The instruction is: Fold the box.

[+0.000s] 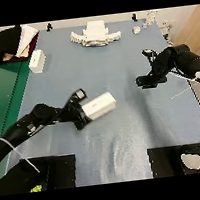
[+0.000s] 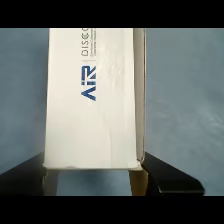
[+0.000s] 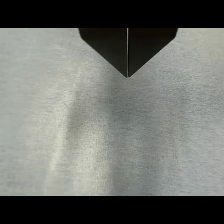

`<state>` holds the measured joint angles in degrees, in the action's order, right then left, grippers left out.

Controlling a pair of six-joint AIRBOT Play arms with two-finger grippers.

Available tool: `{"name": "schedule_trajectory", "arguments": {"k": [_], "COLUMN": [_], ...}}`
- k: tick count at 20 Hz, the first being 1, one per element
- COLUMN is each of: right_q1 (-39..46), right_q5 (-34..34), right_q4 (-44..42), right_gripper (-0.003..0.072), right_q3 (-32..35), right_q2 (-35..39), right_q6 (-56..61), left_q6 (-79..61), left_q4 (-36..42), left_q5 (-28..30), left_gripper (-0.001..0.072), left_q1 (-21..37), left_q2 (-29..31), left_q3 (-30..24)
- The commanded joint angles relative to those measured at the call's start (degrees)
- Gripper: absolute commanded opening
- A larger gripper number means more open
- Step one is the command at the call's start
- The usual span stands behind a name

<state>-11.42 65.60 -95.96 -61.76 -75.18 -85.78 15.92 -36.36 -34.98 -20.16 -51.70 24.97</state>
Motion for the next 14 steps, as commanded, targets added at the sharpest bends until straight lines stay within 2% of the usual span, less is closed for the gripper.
{"name": "schedule_trajectory", "arguments": {"k": [1, 4, 7, 10, 14], "right_q1": [0.0, 0.0, 0.0, 0.0, 0.0], "right_q5": [0.0, 0.0, 0.0, 0.0, 0.0], "right_q4": [0.0, 0.0, 0.0, 0.0, 0.0], "right_gripper": [0.0005, 0.0005, 0.0005, 0.0005, 0.0005], "right_q3": [-0.1, -0.1, -0.1, -0.1, -0.1], "right_q2": [0.0, 0.0, 0.0, 0.0, 0.0], "right_q6": [0.0, 0.0, 0.0, 0.0, 0.0], "left_q6": [19.3, 19.4, 17.5, 17.5, 17.6], "left_q4": [-10.9, -11.3, -11.3, -11.3, -11.2], "left_q5": [6.7, 12.9, 11.8, 9.9, 8.6], "left_gripper": [0.0463, 0.0463, 0.0463, 0.0463, 0.0463], "left_q1": [16.3, 30.6, 39.2, 42.9, 43.0], "left_q2": [4.5, 0.8, -7.8, -17.8, -30.4], "left_q3": [0.0, 1.7, 8.2, 17.4, 29.6]}}
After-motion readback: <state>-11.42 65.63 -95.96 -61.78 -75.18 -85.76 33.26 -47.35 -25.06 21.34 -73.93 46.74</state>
